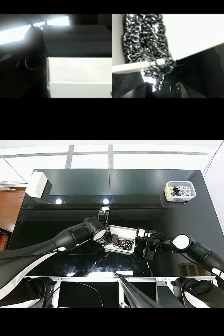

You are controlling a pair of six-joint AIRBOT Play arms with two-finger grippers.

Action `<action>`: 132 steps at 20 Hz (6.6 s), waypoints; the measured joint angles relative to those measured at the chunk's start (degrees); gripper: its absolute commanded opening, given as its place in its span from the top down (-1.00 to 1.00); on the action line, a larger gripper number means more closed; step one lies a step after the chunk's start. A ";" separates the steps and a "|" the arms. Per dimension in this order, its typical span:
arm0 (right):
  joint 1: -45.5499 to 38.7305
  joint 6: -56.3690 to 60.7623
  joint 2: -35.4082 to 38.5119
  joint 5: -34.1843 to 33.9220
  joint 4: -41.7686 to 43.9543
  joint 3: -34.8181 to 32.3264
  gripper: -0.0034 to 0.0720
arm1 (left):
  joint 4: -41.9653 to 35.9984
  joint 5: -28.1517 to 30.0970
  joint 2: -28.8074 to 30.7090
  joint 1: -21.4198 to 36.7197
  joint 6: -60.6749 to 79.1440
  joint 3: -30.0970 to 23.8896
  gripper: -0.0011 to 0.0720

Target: Fold the box and place the chain.

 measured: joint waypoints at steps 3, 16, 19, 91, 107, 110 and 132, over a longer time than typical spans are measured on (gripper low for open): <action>0.24 -0.42 -0.90 -0.85 0.72 0.00 -0.35 | 0.00 0.00 -0.02 -0.02 0.00 0.00 0.89; -0.37 10.64 3.13 2.58 -4.46 1.42 0.78 | -0.02 -0.20 -0.04 -0.02 0.00 0.00 0.89; -3.78 19.91 8.48 9.27 -6.56 4.72 0.78 | -0.02 -0.24 -0.04 0.00 0.00 0.00 0.89; -18.43 52.98 14.43 31.21 3.54 20.46 -0.81 | -56.52 -5.33 3.41 33.38 151.34 -17.66 -0.98; -18.43 52.98 14.43 30.03 3.56 20.46 -0.81 | -60.15 -2.97 2.21 30.14 150.83 -16.57 -0.98; -18.43 52.98 14.43 30.01 3.58 20.46 -0.81 | -60.26 -2.23 1.84 29.97 149.57 -16.11 -0.98; -18.43 53.62 14.43 25.14 1.20 20.46 -0.99 | -58.66 0.92 1.49 25.14 146.16 -15.54 -0.31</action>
